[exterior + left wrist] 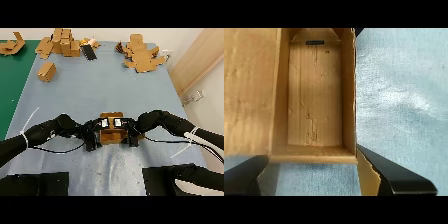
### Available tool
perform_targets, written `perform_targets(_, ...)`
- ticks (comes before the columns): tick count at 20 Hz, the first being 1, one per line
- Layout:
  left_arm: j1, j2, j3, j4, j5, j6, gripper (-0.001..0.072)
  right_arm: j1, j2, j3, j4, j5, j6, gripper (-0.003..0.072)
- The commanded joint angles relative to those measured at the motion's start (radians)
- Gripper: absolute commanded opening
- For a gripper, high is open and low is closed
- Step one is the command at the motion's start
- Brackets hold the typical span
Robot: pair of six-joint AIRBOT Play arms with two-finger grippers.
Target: Fold the box.
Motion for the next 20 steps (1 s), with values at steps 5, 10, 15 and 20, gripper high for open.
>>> perform_targets(5,-0.026,-0.021,0.001,0.0,0.03,0.002,0.0694,0.001,0.0,0.0,0.0,0.0,0.001,0.0518)
perform_targets(10,-0.026,-0.021,0.001,0.0,0.028,0.002,0.0694,0.001,0.0,0.0,0.0,0.0,0.001,0.0518)
perform_targets(15,-0.026,-0.021,0.001,0.0,0.063,0.002,0.0694,0.001,0.0,0.0,0.0,0.0,0.001,0.0518)
perform_targets(20,-0.026,-0.021,0.001,-0.002,0.057,0.002,0.0693,0.001,0.0,0.0,0.0,0.0,0.001,0.0518)
